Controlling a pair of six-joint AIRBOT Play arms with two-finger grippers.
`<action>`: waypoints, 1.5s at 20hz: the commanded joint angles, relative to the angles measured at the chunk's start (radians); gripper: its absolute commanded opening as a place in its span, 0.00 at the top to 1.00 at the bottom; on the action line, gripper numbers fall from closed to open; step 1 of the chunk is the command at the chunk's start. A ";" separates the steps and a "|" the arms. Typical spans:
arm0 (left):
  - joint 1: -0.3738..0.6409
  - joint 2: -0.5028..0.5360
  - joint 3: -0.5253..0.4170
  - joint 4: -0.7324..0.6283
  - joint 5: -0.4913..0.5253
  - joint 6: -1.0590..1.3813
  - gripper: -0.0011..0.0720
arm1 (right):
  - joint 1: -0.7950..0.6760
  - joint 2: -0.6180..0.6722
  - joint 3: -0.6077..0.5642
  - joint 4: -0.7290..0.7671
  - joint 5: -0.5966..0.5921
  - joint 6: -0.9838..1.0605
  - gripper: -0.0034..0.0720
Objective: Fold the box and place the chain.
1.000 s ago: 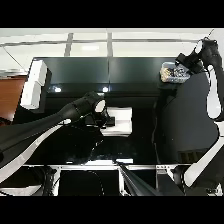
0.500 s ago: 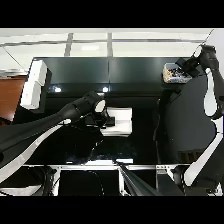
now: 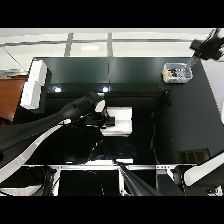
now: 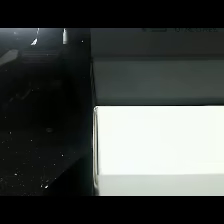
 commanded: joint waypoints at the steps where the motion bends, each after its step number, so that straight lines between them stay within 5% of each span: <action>1: 0.000 0.001 0.000 0.001 0.002 0.000 0.95 | 0.003 0.201 -0.016 0.122 0.080 -0.158 0.94; 6: 0.000 0.001 0.000 0.001 -0.004 0.000 0.95 | 0.011 0.520 -0.154 0.258 0.097 -0.205 0.94; 11: 0.000 0.001 0.000 0.000 -0.003 0.000 0.95 | 0.099 0.704 -0.197 0.336 0.164 -0.273 0.94; 20: 0.000 0.001 0.000 0.001 -0.002 0.000 0.95 | 0.485 0.750 -0.340 0.379 0.571 -0.315 0.94; 23: 0.000 0.001 0.000 0.001 -0.001 0.000 0.95 | 0.591 0.750 -0.458 0.462 0.479 -0.327 0.94; 30: 0.000 0.001 0.000 0.001 0.000 0.000 0.95 | 0.664 0.749 -0.750 0.568 0.022 -0.325 0.94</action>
